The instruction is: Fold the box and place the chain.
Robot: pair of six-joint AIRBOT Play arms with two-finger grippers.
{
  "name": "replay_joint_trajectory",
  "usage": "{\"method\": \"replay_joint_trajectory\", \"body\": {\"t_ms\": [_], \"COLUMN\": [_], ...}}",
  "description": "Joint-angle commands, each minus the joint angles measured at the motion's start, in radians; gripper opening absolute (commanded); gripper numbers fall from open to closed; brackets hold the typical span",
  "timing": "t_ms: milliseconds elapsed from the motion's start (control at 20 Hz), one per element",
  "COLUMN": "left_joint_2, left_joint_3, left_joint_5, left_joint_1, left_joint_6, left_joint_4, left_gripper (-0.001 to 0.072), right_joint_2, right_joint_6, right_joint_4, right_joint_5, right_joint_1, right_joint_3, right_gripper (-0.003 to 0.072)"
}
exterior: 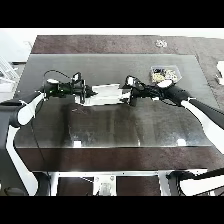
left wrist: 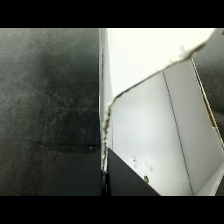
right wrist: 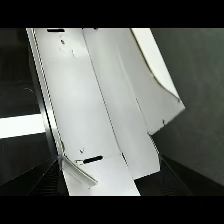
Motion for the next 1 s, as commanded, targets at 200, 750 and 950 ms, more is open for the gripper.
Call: {"method": "replay_joint_trajectory", "body": {"t_ms": [200, 750, 950], "left_joint_2": [-0.001, -0.001, -0.001], "left_joint_3": [0.0, 0.0, 0.0], "left_joint_5": [-0.001, -0.007, -0.006], "left_joint_1": [0.0, 0.0, 0.0], "left_joint_6": [0.001, 0.001, 0.002], "left_joint_4": [0.021, 0.029, 0.029], "left_gripper": [0.0021, 0.0021, 0.0021], "right_joint_2": [-0.076, -0.173, -0.197], "right_joint_6": [-0.026, -0.036, -0.001], "right_joint_4": [0.005, -0.002, -0.007], "right_joint_5": [0.12, 0.232, 0.295], "right_joint_1": [-0.04, -0.056, -0.056], "right_joint_3": [0.08, 0.187, 0.192], "right_gripper": [0.07, 0.07, 0.07]}}
